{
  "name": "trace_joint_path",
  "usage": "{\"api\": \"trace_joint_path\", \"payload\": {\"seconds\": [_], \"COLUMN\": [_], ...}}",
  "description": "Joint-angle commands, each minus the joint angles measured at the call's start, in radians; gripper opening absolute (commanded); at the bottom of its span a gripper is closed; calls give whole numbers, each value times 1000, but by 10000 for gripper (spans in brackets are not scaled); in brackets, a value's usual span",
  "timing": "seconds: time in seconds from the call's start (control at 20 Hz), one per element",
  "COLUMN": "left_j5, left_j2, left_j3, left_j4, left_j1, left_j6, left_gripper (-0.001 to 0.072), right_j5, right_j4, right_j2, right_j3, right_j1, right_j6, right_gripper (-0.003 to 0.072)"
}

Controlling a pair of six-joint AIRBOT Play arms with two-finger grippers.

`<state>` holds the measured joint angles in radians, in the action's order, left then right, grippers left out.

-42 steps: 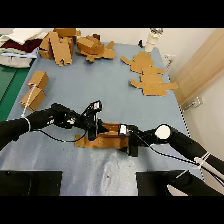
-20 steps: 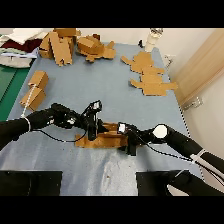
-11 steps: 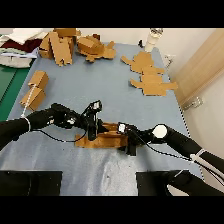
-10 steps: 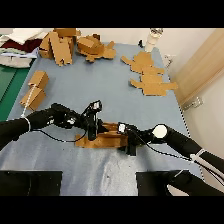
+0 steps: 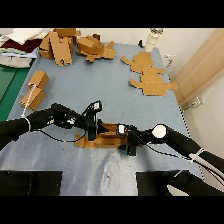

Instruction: Fold the box.

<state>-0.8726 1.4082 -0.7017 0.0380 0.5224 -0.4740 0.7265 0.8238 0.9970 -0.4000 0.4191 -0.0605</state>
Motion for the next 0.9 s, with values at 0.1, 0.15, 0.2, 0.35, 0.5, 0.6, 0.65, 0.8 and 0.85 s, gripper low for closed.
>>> {"api": "trace_joint_path", "payload": {"seconds": [0.1,0.15,0.2,0.35,0.5,0.6,0.65,0.8,0.85], "left_j5": [2,2,4,16,17,16,16,36,38], "left_j2": [1,1,1,1,1,1,1,0,0], "left_j3": [-1,-1,-1,-2,-2,-2,-2,-2,-6], "left_j4": [-1,-1,-1,-2,-2,-2,-2,-40,-36], "left_j1": [0,0,0,0,0,0,0,0,0], "left_j6": [0,0,0,2,2,2,2,53,52], "left_gripper": [15,15,15,15,15,16,22,369,369], "right_j5": [-1,-1,-1,-2,-2,-2,-2,-2,-2], "right_j4": [5,5,5,5,5,5,5,5,5], "right_j2": [1,1,1,1,1,1,1,1,1], "right_j3": [0,0,0,0,0,0,0,0,0], "right_j1": [1,1,1,1,1,1,1,1,1], "right_j6": [2,2,2,2,2,2,2,2,2], "right_gripper": [458,458,457,458,458,458,458,458,458]}}
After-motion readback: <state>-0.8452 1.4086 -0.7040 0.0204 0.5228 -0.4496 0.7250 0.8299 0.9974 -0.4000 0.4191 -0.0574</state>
